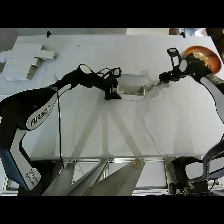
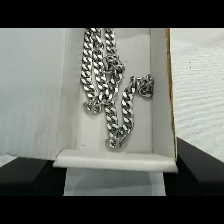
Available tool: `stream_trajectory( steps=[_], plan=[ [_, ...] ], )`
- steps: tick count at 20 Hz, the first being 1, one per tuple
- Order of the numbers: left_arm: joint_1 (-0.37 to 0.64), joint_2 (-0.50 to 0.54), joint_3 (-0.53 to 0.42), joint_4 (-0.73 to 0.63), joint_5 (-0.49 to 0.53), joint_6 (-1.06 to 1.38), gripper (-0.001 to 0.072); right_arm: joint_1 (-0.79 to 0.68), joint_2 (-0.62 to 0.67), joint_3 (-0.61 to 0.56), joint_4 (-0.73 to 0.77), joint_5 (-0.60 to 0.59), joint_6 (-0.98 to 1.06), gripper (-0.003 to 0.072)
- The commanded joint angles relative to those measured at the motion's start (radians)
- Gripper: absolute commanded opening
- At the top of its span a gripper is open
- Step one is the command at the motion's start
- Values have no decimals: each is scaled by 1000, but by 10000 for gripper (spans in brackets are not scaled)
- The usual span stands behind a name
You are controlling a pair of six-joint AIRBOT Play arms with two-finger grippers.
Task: Fold the box and place the chain.
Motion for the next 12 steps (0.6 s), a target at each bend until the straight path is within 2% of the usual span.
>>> stream_trajectory(
  steps=[1,2,3,7,12],
  plan=[
    [0,0,0,0,0,0,350,10,-4,0,3,22,6,87],
    [0,0,0,0,0,0,350,12,-4,0,3,34,6,21],
    [0,0,0,0,0,0,350,15,-3,0,3,46,6,10],
    [0,0,0,-1,0,0,350,34,40,0,-2,81,-3,10],
    [0,0,0,-2,0,0,350,45,192,0,2,179,-87,10]
  ],
)
